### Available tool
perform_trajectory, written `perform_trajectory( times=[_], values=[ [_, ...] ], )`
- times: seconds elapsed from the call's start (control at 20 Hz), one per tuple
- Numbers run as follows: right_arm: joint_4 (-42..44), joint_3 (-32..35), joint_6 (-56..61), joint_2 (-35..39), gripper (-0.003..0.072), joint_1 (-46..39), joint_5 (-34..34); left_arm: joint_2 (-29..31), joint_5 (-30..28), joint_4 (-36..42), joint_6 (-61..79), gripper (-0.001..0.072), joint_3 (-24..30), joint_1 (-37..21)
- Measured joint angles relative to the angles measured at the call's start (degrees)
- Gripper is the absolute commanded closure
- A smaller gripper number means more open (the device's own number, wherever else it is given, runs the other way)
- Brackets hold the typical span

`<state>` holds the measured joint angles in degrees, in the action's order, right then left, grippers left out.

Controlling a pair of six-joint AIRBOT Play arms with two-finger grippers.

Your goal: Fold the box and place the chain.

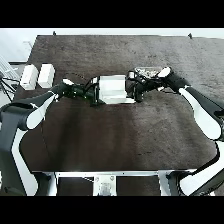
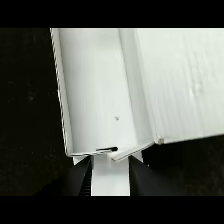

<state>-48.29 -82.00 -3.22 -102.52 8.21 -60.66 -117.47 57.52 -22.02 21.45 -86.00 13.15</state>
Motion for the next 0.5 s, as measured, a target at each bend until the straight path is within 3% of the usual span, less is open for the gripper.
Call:
perform_trajectory(
  times=[0.4,0.5],
  values=[
    [2.5,0.1,-0.1,-1.4,0.0429,2.5,1.3,0.0,0.1,-0.1,0.0,0.0244,0.0,0.0],
    [3.0,0.1,-0.1,-1.7,0.0399,2.6,2.1,0.0,0.1,-0.1,0.0,0.0244,0.0,0.0]
  ],
)
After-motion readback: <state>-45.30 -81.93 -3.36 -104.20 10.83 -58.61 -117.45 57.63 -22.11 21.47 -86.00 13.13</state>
